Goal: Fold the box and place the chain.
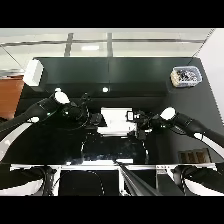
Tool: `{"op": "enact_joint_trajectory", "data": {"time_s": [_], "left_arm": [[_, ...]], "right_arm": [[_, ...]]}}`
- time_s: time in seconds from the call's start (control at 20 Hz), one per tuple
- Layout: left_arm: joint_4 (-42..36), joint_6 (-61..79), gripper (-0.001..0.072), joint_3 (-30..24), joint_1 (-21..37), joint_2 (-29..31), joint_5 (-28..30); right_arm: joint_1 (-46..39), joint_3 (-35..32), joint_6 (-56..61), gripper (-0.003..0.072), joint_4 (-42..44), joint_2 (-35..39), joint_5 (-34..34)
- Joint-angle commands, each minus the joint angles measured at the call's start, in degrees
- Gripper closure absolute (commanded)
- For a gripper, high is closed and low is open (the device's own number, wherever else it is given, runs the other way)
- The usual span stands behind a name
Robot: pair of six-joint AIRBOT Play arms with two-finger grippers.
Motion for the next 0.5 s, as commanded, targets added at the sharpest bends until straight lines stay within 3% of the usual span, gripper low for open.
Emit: {"op": "enact_joint_trajectory", "data": {"time_s": [0.0,0.3,0.45], "left_arm": [[1.5,-3.6,0.0117,0.3,-1.2,0.0,0.7],[1.9,-4.9,0.0118,0.4,-1.2,0.2,0.7],[5.7,-7.8,0.0117,2.0,-2.1,0.3,0.4]], "right_arm": [[0.0,0.0,0.0,0.0266,0.0,0.0,0.0],[0.0,0.0,0.0,0.0266,0.0,0.0,0.0],[0.0,0.0,0.0,0.0267,0.0,0.0,0.0]]}}
